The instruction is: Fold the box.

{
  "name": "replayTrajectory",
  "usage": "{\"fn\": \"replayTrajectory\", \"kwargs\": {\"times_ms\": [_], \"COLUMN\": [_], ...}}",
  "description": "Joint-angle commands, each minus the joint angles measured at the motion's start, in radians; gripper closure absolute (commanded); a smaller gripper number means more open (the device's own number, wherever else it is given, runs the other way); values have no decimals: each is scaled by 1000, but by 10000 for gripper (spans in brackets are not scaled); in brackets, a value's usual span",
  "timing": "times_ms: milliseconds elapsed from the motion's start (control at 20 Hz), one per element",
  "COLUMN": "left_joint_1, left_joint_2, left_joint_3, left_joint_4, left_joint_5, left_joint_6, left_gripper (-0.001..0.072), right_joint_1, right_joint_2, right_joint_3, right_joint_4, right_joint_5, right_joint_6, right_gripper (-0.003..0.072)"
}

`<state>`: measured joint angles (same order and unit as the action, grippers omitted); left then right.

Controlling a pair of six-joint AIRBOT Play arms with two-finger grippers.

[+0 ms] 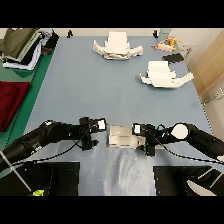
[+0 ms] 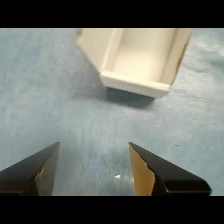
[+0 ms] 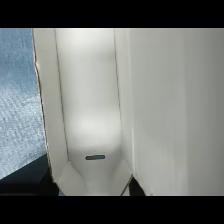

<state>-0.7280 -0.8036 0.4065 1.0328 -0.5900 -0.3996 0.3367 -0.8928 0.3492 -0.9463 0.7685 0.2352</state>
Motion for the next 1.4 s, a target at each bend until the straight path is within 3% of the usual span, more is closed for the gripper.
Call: {"fn": "replayTrajectory", "kwargs": {"times_ms": [0, 500, 650, 850, 1150, 1350], "left_joint_1": [25, 24, 26, 64, 196, 200], "left_joint_2": [-88, -106, -107, -145, -167, -168], "left_joint_3": [2, 30, 29, 29, 29, 29], "left_joint_4": [-196, -279, -412, -584, -420, -459], "left_joint_5": [15, 18, 19, -9, -91, -123], "left_joint_6": [236, 251, 264, 464, 520, 622], "left_gripper": [52, 51, 52, 51, 52, 51], "right_joint_1": [0, 0, 0, 0, 0, 0], "right_joint_2": [1, 1, 1, 1, 1, 1], "right_joint_3": [1, 1, 1, 1, 1, 1], "right_joint_4": [0, 0, 0, 0, 0, 0], "right_joint_5": [0, 0, 0, 0, 0, 0], "right_joint_6": [0, 0, 0, 0, 0, 0], "right_gripper": [244, 244, 244, 244, 244, 244]}}
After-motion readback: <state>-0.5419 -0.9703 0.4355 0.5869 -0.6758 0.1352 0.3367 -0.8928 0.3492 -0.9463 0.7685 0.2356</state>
